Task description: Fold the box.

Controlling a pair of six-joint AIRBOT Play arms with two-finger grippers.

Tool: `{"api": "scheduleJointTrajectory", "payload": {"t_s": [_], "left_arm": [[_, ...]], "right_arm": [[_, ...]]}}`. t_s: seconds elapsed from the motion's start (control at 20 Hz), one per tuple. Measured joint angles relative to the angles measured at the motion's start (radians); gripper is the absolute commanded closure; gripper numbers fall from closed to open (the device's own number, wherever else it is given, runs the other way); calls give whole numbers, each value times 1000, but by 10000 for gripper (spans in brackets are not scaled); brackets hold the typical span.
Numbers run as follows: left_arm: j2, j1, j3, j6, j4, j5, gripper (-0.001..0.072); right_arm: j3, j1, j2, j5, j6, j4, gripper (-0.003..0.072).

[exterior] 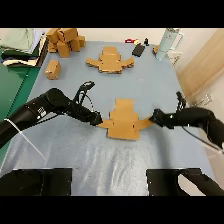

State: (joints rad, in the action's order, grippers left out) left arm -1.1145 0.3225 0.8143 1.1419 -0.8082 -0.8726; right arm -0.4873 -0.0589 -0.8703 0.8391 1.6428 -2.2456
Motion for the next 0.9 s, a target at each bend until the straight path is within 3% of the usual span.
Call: {"api": "scheduleJointTrajectory", "payload": {"t_s": [0.05,0.25,0.45,0.55,0.75,0.8,0.9], "left_arm": [[0,-13,3,-1,0,-14,299],[0,-53,8,-6,0,-43,298],[0,-65,9,-8,0,-66,299],[0,-67,9,-8,0,-71,307],[-10,-71,16,-8,0,-97,306],[-11,-71,17,-9,0,-98,306],[-13,-70,18,-8,2,-99,305]], "right_arm": [[27,18,34,-2,-48,34,312],[59,48,50,8,-136,139,322],[-28,55,-74,64,-82,178,325],[-99,57,-166,110,-16,182,396],[-222,59,-340,221,156,105,436],[-239,59,-369,241,196,72,548],[-262,64,-409,274,266,13,673]]}}
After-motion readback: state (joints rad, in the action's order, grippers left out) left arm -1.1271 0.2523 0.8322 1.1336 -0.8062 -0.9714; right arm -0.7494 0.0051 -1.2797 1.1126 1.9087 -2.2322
